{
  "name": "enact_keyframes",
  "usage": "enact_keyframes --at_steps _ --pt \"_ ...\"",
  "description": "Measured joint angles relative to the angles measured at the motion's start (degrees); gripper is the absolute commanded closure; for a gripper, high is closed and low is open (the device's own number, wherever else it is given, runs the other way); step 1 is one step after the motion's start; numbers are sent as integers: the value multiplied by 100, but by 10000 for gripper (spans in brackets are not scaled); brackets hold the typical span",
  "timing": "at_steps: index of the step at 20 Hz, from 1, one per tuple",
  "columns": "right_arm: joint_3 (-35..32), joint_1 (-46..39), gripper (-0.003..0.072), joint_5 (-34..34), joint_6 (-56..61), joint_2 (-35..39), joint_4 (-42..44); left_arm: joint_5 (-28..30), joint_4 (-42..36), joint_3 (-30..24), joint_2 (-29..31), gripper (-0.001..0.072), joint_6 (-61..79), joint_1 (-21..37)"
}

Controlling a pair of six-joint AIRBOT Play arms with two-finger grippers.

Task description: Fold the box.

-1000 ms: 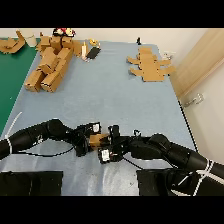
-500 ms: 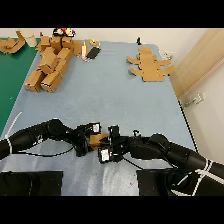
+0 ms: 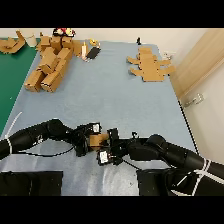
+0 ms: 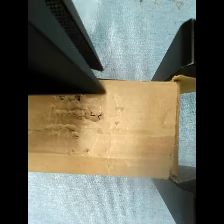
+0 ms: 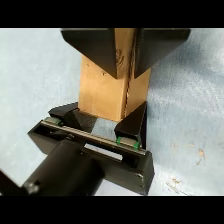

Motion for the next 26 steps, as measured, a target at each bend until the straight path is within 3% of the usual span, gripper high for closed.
enact_keyframes --at_steps 2,6,7,9,12,15,17,20,23,26 --pt "17 0 316 2 50 186 -24 0 0 0 0 250 -2 0" --pt "31 -44 336 -186 651 509 -199 -2 0 0 0 250 -2 0" --pt "31 -50 410 -317 1078 575 -208 0 0 0 0 250 -2 0" --pt "33 -59 680 -654 2398 675 -157 0 -2 0 0 250 -2 0" --pt "-17 -72 682 -1220 5320 745 -101 0 0 0 0 250 -2 0" --pt "-273 -85 682 -1510 7259 774 295 0 0 0 0 250 -2 0" --pt "-527 -90 681 -1276 7901 782 802 0 0 0 0 250 -4 0" --pt "-756 -98 682 -400 8428 785 1335 -2 -2 0 0 250 -4 0" --pt "-850 -98 682 544 8839 756 1572 0 -2 0 0 250 -4 0" --pt "-881 -98 682 1056 9036 664 1670 0 0 0 0 250 -4 0"
